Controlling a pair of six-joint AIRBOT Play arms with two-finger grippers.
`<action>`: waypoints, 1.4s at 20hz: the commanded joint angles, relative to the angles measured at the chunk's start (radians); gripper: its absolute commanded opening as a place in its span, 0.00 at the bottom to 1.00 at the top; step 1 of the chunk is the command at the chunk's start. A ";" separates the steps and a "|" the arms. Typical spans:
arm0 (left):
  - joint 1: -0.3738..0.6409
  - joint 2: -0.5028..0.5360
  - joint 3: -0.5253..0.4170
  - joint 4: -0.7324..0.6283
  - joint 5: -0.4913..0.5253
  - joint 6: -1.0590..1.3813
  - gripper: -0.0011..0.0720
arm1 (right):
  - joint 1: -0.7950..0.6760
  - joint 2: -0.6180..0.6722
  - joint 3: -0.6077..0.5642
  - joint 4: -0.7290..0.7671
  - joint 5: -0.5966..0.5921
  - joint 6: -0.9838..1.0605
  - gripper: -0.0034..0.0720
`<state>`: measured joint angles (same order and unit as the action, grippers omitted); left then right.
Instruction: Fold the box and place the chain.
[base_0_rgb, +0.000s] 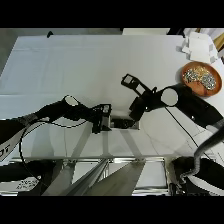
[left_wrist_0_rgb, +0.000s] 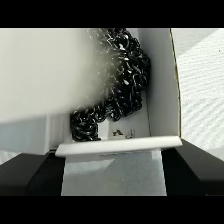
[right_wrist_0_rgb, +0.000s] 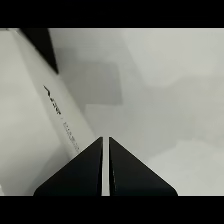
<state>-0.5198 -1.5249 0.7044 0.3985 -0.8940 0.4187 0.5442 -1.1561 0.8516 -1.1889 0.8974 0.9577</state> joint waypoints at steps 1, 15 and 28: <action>0.001 0.000 0.000 0.000 0.000 0.000 0.58 | 0.050 0.042 -0.035 0.002 0.003 -0.063 0.11; 0.001 0.000 0.000 0.000 0.000 0.000 0.58 | 0.161 0.127 -0.079 -0.029 -0.026 -0.235 0.44; 0.001 0.000 0.000 0.000 0.000 0.000 0.58 | 0.161 0.113 -0.103 -0.058 -0.051 -0.233 0.25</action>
<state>-0.5198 -1.5249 0.7044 0.3977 -0.8944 0.4168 0.7044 -1.0393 0.7506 -1.2419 0.8486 0.7246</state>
